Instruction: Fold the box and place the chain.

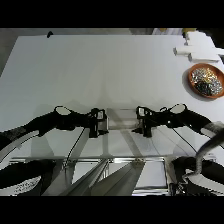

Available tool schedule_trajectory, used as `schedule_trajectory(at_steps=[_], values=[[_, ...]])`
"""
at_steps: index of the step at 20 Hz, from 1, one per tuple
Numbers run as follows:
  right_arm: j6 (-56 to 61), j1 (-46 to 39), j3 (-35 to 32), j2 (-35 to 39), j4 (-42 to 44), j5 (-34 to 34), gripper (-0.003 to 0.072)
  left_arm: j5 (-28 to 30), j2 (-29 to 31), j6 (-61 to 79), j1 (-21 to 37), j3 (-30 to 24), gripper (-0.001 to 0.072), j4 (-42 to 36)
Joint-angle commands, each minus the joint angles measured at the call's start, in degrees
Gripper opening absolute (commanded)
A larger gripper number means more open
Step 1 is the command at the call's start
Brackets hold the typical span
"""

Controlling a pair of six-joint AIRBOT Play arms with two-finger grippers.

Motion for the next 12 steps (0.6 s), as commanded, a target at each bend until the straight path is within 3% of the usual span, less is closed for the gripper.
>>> schedule_trajectory(at_steps=[1,12], values=[[-0.07,0.02,0.04,0.04,-0.04,0.07,0.0399,0.11,-0.13,2.29,-0.35,-0.09,0.0697,-2.29],[-0.07,0.02,0.04,0.04,-0.04,0.07,0.0399,0.96,-0.26,2.45,-2.45,-0.09,0.068,-4.13]])
